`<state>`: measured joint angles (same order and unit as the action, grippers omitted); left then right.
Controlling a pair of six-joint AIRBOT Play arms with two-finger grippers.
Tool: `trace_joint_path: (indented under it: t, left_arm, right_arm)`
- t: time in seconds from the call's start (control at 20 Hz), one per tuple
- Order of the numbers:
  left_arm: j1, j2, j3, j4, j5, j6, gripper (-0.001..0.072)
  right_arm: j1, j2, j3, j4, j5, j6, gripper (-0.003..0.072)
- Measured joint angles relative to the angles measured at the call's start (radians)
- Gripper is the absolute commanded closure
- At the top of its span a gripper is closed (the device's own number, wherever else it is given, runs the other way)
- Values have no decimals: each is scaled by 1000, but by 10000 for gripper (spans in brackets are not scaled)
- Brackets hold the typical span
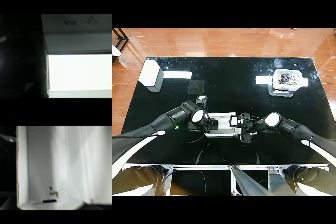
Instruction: Fold the box and place the chain.
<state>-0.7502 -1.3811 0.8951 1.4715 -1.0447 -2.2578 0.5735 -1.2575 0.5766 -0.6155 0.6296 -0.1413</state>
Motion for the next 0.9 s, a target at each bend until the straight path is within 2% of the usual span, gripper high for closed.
trace_joint_path:
  t: [0.3,0.35,0.4,0.55,0.6,0.65,0.8,0.85,0.9]
  left_arm:
    - [0,5,0,37,-45,4,685]
    - [0,5,0,42,-47,3,685]
    - [0,5,0,46,-48,3,685]
    - [0,5,0,55,-54,3,685]
    - [0,5,0,57,-55,3,685]
    - [0,5,0,58,-55,3,685]
    - [0,5,0,60,-56,3,685]
    - [0,5,0,61,-56,3,685]
    - [0,5,0,61,-56,3,685]
  right_arm:
    - [0,40,0,-96,30,53,-14]
    - [0,42,0,-99,30,58,39]
    - [2,43,0,-105,32,59,156]
    - [11,46,0,-94,45,63,160]
    - [16,46,0,-87,44,63,319]
    - [19,46,0,-77,44,64,348]
    - [31,44,0,-37,43,67,350]
    - [33,43,0,-24,41,67,448]
    - [35,43,0,-8,37,67,493]
